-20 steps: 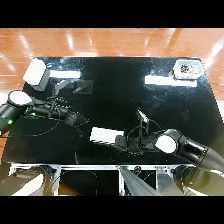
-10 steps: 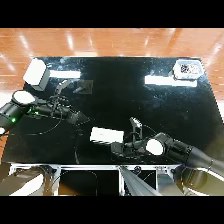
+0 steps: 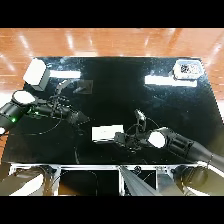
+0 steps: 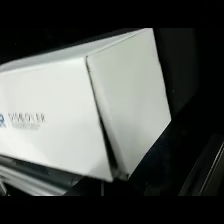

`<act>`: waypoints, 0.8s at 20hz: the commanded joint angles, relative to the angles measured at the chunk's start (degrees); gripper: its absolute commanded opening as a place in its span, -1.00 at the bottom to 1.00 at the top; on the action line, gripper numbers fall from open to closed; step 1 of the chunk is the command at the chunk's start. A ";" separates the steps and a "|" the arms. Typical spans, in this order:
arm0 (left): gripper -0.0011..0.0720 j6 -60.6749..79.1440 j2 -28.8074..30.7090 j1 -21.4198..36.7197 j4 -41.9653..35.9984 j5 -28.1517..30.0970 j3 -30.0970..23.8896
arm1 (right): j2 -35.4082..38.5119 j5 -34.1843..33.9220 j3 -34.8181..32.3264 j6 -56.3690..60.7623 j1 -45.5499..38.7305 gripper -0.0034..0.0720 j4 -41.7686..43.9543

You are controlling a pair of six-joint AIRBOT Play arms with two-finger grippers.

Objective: Fold the box and place the chain.

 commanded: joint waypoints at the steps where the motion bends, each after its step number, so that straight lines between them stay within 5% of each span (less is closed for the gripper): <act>1: 0.76 -0.17 -0.02 0.00 0.02 0.07 0.07 | 0.92 6.10 1.62 -12.98 -0.63 -0.79 11.96; 16: 0.76 -1.11 -0.02 0.00 0.02 0.00 0.04 | -1.68 5.57 4.22 -15.96 -6.99 -0.79 8.57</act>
